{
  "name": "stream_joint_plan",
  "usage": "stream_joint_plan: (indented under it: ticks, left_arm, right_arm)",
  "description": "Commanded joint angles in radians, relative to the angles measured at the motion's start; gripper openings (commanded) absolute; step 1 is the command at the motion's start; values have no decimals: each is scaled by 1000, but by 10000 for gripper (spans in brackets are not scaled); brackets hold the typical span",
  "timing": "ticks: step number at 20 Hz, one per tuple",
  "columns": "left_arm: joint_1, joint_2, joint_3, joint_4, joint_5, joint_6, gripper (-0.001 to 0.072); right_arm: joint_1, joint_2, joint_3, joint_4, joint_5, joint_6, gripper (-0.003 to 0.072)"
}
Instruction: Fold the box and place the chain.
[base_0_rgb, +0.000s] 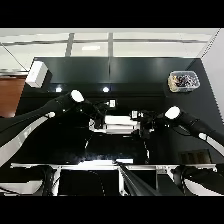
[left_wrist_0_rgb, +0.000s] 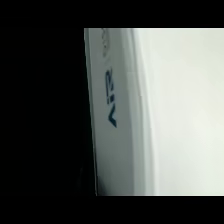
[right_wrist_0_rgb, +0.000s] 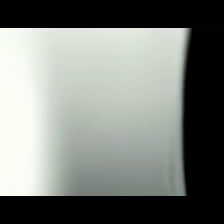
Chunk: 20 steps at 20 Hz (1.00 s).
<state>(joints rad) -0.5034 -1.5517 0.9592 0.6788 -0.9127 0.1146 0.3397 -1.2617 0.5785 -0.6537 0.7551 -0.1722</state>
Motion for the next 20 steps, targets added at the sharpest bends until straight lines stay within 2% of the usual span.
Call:
stream_joint_plan:
  ticks: [1, 2, 3, 6, 7, 8, 9, 11, 13, 14, 16, 18, 20]
  left_arm:
    - [3, 65, 5, 39, -16, -79, 380]
    - [9, 95, 5, 88, -16, -135, 485]
    - [19, 133, 5, 158, -27, -217, 532]
    - [69, 234, 5, 341, -145, -454, 515]
    - [86, 263, 5, 369, -193, -546, 412]
    - [104, 288, 5, 370, -250, -644, 188]
    - [113, 306, 3, 356, -305, -699, 25]
    - [99, 320, -13, 316, -381, -804, 24]
    - [52, 320, -58, 241, -391, -904, 24]
    - [19, 320, -92, 179, -369, -902, 25]
    - [-47, 320, -176, -26, -250, -776, 25]
    - [-85, 317, -243, -226, -67, -607, 25]
    - [-90, 317, -263, -330, 123, -520, 26]
  right_arm:
    - [1, 1, 1, -1, 8, 0, 170]
    - [1, 1, 1, -1, 8, 0, 170]
    - [1, 1, 1, -1, 7, 0, 170]
    - [1, 1, 1, -1, 8, 0, 170]
    - [1, 1, 1, -1, 7, 0, 170]
    - [1, 1, 1, -1, 7, 0, 170]
    - [1, 1, 1, -1, 8, 0, 170]
    - [1, 1, 1, -1, 8, 0, 170]
    - [1, 1, 1, -1, 8, 0, 170]
    - [1, 1, 1, -1, 7, 0, 170]
    - [1, 1, 1, -1, 7, 0, 170]
    - [1, 1, 1, -1, 7, 0, 170]
    - [1, 1, 1, -1, 8, 0, 170]
